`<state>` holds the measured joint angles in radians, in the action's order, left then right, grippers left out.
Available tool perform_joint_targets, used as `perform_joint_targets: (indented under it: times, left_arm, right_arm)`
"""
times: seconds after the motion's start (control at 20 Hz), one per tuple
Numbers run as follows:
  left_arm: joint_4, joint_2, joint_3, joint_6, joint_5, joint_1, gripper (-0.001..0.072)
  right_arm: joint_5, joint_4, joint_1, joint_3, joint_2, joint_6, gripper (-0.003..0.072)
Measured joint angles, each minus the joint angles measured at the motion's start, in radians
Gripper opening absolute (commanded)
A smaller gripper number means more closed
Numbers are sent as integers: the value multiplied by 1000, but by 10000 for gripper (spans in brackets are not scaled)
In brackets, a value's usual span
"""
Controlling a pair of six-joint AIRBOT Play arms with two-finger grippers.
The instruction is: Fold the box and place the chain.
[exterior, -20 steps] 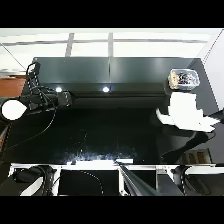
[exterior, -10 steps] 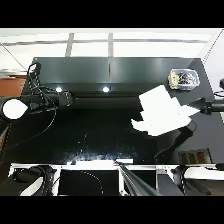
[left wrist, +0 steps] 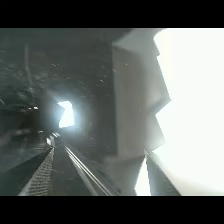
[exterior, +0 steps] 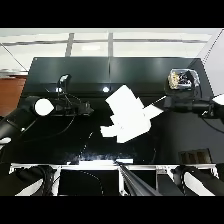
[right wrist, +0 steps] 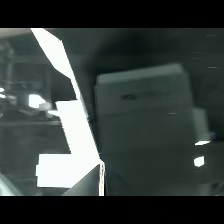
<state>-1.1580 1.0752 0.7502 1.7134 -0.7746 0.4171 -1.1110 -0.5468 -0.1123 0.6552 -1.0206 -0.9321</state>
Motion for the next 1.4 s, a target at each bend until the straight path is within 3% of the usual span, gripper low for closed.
perform_joint_targets:
  times: [0.35,0.65,1.05,1.4]
  left_arm:
    - [594,175,-58,-568,-101,-126,655]
    - [869,358,-82,-917,-218,-143,654]
    - [1088,510,-71,-1278,-339,-110,643]
    - [991,580,-1,-1364,-484,-101,623]
  right_arm:
    - [256,-49,222,-136,164,2,39]
    - [303,-55,264,-158,183,5,39]
    - [269,-57,271,-161,186,1,39]
    - [252,-56,271,-161,186,-5,39]
